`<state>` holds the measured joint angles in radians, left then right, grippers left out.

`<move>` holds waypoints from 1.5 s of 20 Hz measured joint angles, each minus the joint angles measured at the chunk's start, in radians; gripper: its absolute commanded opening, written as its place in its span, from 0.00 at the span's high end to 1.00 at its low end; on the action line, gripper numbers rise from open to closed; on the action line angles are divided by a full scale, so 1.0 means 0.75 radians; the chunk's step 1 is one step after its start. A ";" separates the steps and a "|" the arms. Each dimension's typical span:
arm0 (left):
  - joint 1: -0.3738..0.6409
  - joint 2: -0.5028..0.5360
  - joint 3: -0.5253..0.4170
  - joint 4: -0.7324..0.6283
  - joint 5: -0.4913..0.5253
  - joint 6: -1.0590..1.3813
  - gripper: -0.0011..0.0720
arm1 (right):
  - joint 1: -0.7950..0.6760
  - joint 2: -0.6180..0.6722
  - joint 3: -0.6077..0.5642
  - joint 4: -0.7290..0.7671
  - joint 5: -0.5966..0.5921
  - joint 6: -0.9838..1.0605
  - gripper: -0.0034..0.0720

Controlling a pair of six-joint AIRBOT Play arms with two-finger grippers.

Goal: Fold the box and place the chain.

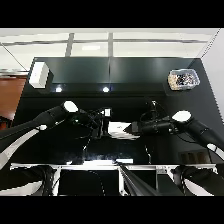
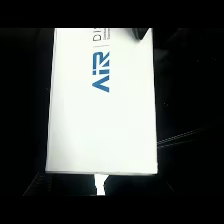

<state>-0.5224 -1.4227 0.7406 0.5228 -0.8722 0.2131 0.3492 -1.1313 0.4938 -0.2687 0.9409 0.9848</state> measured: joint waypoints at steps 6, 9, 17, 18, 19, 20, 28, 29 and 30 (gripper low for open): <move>0.000 0.000 0.000 0.001 0.000 0.003 0.42 | 0.009 -0.066 -0.004 -0.021 -0.026 -0.002 0.95; 0.001 0.000 0.000 0.001 0.000 0.002 0.42 | 0.006 -0.069 -0.004 -0.031 -0.016 -0.031 0.95; 0.000 0.000 0.000 -0.001 -0.001 -0.004 0.42 | -0.126 0.000 0.028 -0.067 0.216 -0.049 0.95; 0.000 0.000 0.000 -0.001 -0.001 -0.004 0.42 | -0.147 0.004 0.030 -0.073 0.235 -0.045 0.95; 0.000 0.000 0.000 -0.001 -0.001 -0.004 0.42 | -0.165 0.007 0.031 -0.101 0.246 -0.037 0.95; 0.000 0.000 0.000 -0.001 -0.001 -0.003 0.42 | -0.179 0.009 0.032 -0.121 0.252 -0.028 0.95; 0.000 0.000 0.000 -0.001 0.001 -0.002 0.42 | -0.211 0.015 0.035 -0.374 0.197 0.110 0.95; -0.001 0.001 0.000 -0.002 0.003 -0.003 0.42 | -0.214 0.016 0.039 -0.382 0.194 0.110 0.95; -0.001 0.004 0.000 -0.005 0.004 -0.005 0.42 | -0.218 0.018 0.048 -0.390 0.196 0.103 0.95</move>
